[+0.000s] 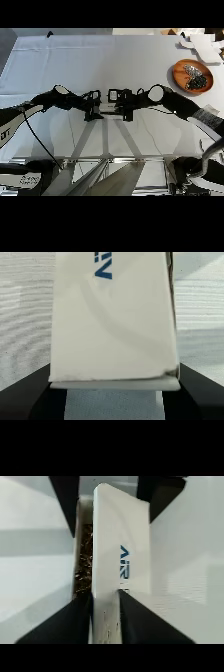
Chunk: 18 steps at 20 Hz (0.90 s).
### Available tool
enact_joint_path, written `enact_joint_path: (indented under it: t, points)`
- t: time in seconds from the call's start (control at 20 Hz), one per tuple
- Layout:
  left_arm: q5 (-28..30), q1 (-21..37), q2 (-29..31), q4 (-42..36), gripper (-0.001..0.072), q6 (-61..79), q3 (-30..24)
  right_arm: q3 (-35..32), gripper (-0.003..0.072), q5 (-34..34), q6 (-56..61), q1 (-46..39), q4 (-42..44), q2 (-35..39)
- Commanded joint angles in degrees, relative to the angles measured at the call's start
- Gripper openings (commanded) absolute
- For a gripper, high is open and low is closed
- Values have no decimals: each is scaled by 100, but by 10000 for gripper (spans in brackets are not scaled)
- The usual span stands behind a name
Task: Fold the box and place the chain.
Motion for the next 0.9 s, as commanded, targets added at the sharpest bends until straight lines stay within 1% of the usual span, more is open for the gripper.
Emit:
enact_joint_path:
  t: [0.0,0.1,0.15,0.25,0.3,0.45,0.5,0.55,0.6,0.65,0.85]
  points:
    - [-2,-2,0,0,401,-2,-2,-83,247,-35,66,20,-4,2]
    - [0,-2,0,0,401,-2,-2,-188,247,-74,63,20,-4,2]
    - [-2,-2,0,-2,401,-2,-2,-225,268,-79,63,20,-4,2]
    - [0,-2,0,0,401,-2,-2,-229,455,-85,63,20,4,13]
    - [-2,-2,0,0,401,-2,-2,-229,480,-107,61,20,11,35]
    - [-2,-2,0,0,401,-2,-2,-229,473,-125,68,17,52,289]
    - [0,-2,0,0,401,-2,-2,-229,431,-116,111,17,103,409]
    - [-2,-2,0,0,401,-2,-2,-229,322,-120,299,13,199,549]
    - [-2,-2,0,0,401,-2,-2,-229,176,-120,533,13,326,658]
    - [-2,-2,0,0,401,-2,-2,-229,4,-118,809,13,562,730]
    - [-2,-2,0,0,401,-2,-2,-243,8,-116,1921,13,1884,608]
